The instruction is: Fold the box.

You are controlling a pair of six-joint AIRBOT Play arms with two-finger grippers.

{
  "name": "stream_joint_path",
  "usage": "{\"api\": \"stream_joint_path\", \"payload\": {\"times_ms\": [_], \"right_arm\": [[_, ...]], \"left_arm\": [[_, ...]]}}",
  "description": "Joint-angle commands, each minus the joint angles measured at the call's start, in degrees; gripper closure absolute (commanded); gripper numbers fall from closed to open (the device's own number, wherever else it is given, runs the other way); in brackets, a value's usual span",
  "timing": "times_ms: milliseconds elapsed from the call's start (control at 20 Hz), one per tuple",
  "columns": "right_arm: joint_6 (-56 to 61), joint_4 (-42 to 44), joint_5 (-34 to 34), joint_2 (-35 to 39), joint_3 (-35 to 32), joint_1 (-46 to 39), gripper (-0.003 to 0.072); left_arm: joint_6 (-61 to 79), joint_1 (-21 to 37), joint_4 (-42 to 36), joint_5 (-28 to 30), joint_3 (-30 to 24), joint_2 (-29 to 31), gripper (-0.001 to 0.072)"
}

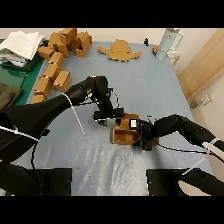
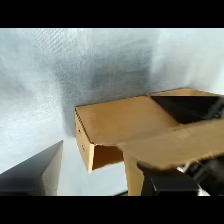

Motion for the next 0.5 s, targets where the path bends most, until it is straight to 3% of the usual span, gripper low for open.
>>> {"api": "stream_joint_path", "payload": {"times_ms": [0, 300, 350, 400, 450], "right_arm": [[0.02, 0.0, 0.0, 0.02, 0.02, 0.02, 0.015], [0.02, 0.0, 0.0, 0.02, 0.02, 0.02, 0.0151], [0.02, 0.0, 0.02, 0.02, 0.02, 0.02, 0.015], [0.02, 0.0, 0.0, 0.02, 0.02, 0.02, 0.015], [0.02, 0.0, 0.02, 0.02, 0.02, 0.02, 0.0151]], "left_arm": [[7.54, 5.4, -3.78, -3.08, 0.11, 0.02, 0.0147], [30.03, 11.13, -3.43, -11.17, 0.09, 0.02, 0.0151], [35.28, 11.58, -2.25, -12.59, 0.09, 0.02, 0.0345], [40.33, 11.63, -0.96, -13.51, 0.09, 0.02, 0.0644], [44.54, 11.5, 0.15, -13.49, 0.0, 0.02, 0.0696]]}}
